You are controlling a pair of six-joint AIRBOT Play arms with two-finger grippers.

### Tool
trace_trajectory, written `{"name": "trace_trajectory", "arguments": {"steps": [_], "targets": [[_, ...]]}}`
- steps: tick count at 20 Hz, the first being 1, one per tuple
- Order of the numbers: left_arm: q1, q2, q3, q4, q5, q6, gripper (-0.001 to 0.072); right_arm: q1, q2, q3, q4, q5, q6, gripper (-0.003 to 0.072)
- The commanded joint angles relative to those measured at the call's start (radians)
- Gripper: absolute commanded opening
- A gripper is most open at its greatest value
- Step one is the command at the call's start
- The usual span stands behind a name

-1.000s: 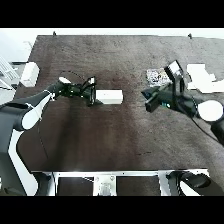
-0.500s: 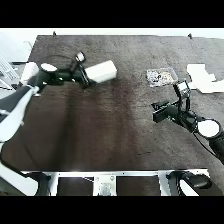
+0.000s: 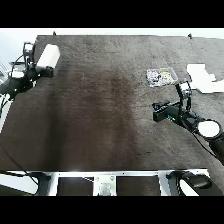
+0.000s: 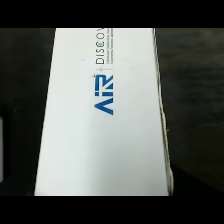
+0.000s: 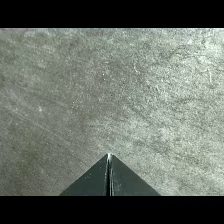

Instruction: Fold the box and place the chain.

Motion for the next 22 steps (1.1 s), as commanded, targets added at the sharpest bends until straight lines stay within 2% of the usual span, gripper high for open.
{"name": "trace_trajectory", "arguments": {"steps": [1,5,9,13,22], "targets": [[0.059,-0.067,-0.016,-0.003,0.058,-0.060,0.0016,0.000,-0.001,-0.001,0.031,-0.004,0.000,0.0011],[0.058,-0.120,-0.006,-0.004,0.090,-0.062,0.0017,0.000,-0.001,-0.001,0.050,-0.004,0.000,0.0010],[0.059,-0.130,0.007,-0.005,0.116,-0.101,0.0018,0.000,-0.001,-0.002,0.064,-0.004,0.000,0.0011],[0.058,-0.179,0.033,-0.004,0.047,-0.106,0.0019,0.000,-0.001,-0.002,0.072,-0.003,0.000,0.0010],[0.058,-0.199,0.035,-0.002,0.078,-0.087,0.0022,0.000,-0.001,-0.002,0.081,-0.004,0.000,0.0010]]}}
